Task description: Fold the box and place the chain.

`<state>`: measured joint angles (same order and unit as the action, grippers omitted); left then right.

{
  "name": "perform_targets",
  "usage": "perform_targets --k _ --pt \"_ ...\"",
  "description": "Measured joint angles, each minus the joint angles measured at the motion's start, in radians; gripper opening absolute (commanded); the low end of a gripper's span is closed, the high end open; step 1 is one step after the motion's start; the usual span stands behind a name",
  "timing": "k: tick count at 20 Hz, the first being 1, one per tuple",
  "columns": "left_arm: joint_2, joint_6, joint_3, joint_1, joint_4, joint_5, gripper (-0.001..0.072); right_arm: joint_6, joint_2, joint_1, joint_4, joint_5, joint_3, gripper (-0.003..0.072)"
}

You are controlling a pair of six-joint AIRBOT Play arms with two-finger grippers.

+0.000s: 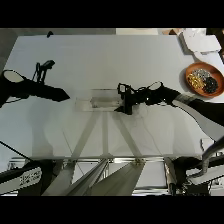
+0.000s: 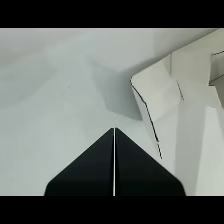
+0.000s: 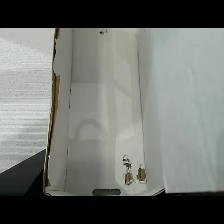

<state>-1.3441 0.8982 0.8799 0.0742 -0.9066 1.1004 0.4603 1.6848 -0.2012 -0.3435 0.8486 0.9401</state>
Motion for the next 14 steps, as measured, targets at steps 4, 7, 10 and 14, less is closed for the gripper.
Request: perform_targets --k 4,7,10,14 --pt "-0.015 0.109 -0.04 -0.038 -0.016 -0.009 0.0006 0.0 0.0 0.0 0.0 0.0 0.0 0.0518" --pt "-0.027 0.163 -0.05 -0.076 -0.02 -0.031 0.0005 0.0 0.0 0.0 0.0 0.0 0.0 0.0518" --pt "-0.058 0.188 -0.054 -0.118 -0.011 -0.043 0.0005 0.0 0.0 0.0 0.0 0.0 0.0 0.0518" --pt "-0.078 0.2 -0.055 -0.151 0.021 -0.062 0.0006 0.0 0.0 0.0 0.0 0.0 0.0 0.0518"
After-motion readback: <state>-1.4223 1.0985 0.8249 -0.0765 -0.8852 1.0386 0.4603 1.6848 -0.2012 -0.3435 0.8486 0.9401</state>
